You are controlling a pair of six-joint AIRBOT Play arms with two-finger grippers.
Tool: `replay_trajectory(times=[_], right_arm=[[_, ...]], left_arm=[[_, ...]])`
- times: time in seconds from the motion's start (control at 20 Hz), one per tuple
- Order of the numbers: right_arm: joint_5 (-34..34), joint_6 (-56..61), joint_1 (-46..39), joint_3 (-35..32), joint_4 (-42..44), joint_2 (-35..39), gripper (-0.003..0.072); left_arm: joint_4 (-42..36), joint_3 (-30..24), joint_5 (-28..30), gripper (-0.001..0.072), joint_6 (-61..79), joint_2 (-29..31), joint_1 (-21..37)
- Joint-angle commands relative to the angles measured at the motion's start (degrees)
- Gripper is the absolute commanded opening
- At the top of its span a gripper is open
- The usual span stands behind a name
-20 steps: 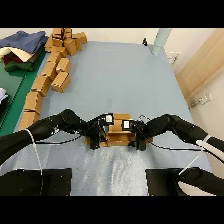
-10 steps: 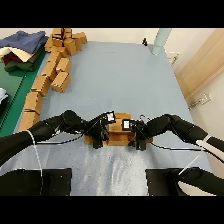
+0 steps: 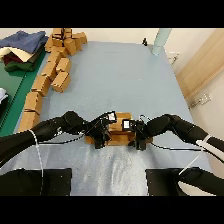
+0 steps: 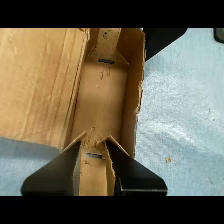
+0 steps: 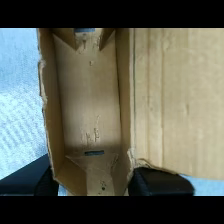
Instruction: Fold the box.
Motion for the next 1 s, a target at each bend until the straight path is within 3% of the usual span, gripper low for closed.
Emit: replay_trajectory(times=[0.0,0.3,0.35,0.4,0.6,0.65,0.7,0.75,0.8,0.95], right_arm=[[0.0,0.0,0.0,0.0,0.0,0.0,0.0477],[0.0,0.0,0.0,0.0,0.0,0.0,0.0477],[0.0,0.0,0.0,0.0,0.0,0.0,0.0477],[0.0,0.0,0.0,0.0,0.0,0.0,0.0477],[0.0,0.0,0.0,0.0,0.0,0.0,0.0477],[0.0,0.0,0.0,0.0,0.0,0.0,0.0476],[0.0,0.0,0.0,0.0,0.0,0.0,0.0477],[0.0,0.0,0.0,0.0,0.0,0.0,0.0477],[0.0,0.0,0.0,0.0,0.0,0.0,0.0477],[0.0,0.0,0.0,0.0,0.0,0.0,0.0477]], left_arm=[[-0.1,0.0,-0.5,0.0259,0.0,-0.1,0.0],[-0.1,0.0,-1.6,0.0282,0.0,-0.1,0.0],[-0.1,0.0,-1.6,0.0540,0.0,-0.1,0.0],[-0.1,0.0,-1.5,0.0704,0.0,-0.1,0.0],[-0.1,0.0,-1.4,0.0704,0.0,-0.1,0.0],[-0.1,0.0,-1.4,0.0639,0.0,-0.1,0.0],[0.0,0.0,-1.3,0.0394,0.0,-0.1,0.0],[0.2,0.0,-1.3,0.0101,0.1,-0.1,0.0],[0.4,0.0,-1.2,0.0015,0.0,-0.1,0.1],[1.3,0.0,-1.1,0.0015,-0.7,0.5,0.1]])
